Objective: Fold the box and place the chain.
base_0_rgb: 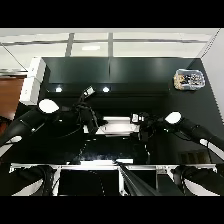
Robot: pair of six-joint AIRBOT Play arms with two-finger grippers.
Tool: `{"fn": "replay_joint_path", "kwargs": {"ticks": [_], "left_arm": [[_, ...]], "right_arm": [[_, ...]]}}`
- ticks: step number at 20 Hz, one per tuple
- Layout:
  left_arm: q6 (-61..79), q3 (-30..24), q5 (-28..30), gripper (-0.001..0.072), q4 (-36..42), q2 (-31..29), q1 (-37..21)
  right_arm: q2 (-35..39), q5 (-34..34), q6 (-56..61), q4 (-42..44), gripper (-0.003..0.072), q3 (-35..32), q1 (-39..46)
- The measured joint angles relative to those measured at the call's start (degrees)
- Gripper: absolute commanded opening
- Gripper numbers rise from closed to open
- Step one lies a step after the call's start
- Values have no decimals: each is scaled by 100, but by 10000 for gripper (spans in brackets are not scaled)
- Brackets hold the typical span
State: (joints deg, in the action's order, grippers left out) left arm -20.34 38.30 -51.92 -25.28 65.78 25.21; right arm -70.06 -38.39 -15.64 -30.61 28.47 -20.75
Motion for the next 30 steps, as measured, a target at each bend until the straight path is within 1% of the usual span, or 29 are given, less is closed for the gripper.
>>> {"fn": "replay_joint_path", "kwargs": {"ticks": [2,4,6,8,10,13,17,21,23,26,28,30], "left_arm": [[350,-15,267,28,529,203,59],[568,-20,752,28,857,374,118],[695,-20,1290,28,1025,503,149],[761,-20,1650,28,990,621,164],[800,20,1790,28,765,778,173],[837,151,1652,28,404,1071,181],[837,319,1482,28,136,1384,181],[837,476,1318,27,-136,1504,181],[833,588,1078,26,-247,1519,181],[713,789,741,26,-605,1351,153],[476,872,623,26,-973,1040,55],[173,918,623,27,-1307,638,-153]], "right_arm": [[0,-2,2,0,239,0,0],[0,-2,2,0,239,0,0],[0,-4,2,0,239,0,0],[0,-2,2,-2,239,0,0],[0,-4,0,-2,239,0,0],[0,-4,-7,-4,239,0,0],[0,-4,-7,-7,239,0,0],[0,-7,-7,-9,239,0,0],[0,-13,-7,-9,239,2,0],[0,-13,-7,-13,239,2,0],[0,-11,-2,-11,239,2,0],[0,-11,0,-7,240,0,0]]}}
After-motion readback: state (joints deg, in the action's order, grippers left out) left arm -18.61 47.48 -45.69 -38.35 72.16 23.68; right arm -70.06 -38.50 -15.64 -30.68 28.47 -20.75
